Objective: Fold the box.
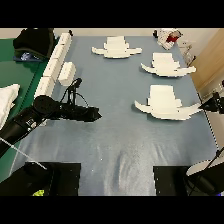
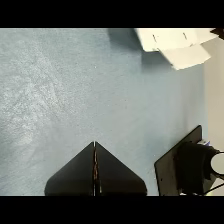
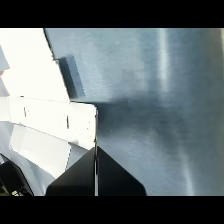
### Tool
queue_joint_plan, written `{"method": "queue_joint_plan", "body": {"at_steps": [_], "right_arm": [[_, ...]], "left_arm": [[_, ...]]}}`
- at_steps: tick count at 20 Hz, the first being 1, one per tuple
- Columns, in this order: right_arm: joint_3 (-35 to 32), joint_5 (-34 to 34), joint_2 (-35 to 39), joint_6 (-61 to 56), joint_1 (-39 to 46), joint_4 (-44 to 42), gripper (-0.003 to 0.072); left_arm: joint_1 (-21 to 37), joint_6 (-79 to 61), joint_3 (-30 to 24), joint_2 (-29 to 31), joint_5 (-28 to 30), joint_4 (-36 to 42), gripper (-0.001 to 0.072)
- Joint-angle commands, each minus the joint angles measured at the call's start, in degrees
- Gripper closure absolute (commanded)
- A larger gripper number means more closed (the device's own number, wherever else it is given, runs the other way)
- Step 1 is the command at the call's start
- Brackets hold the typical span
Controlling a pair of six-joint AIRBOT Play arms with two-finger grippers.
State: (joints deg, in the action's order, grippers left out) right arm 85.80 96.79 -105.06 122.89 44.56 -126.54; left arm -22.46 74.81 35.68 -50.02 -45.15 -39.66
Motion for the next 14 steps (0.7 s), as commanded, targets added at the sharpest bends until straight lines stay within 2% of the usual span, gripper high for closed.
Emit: {"method": "queue_joint_plan", "body": {"at_steps": [1,3,5,7,9,12,14], "right_arm": [[0.0,1.7,-0.1,-1.9,-4.3,-5.5,0.0685],[-1.2,1.4,0.9,-5.6,-7.7,-7.9,0.0685],[-6.7,-2.7,5.3,-6.1,-11.8,-7.8,0.0686],[-15.6,-7.9,11.9,-6.4,-15.8,-7.8,0.0686],[-25.9,-12.2,19.4,-7.3,-18.9,-7.4,0.0686],[-40.6,-16.0,31.4,-8.0,-22.0,-7.3,0.0686],[-49.7,-19.0,40.3,-8.5,-23.5,-7.3,0.0687]], "left_arm": [[0.0,-0.3,0.0,0.0,-0.1,0.0,0.0694],[0.0,-0.6,0.0,0.0,0.0,-0.1,0.0695],[0.0,-0.6,0.0,0.1,0.0,-0.1,0.0695],[0.0,-0.7,0.0,0.1,-1.0,-0.1,0.0695],[0.0,-1.5,0.0,0.1,-4.3,-0.2,0.0695],[0.0,-2.2,0.0,0.3,-10.7,-0.2,0.0696],[0.0,-2.6,0.0,1.5,-12.9,-0.2,0.0695]]}}
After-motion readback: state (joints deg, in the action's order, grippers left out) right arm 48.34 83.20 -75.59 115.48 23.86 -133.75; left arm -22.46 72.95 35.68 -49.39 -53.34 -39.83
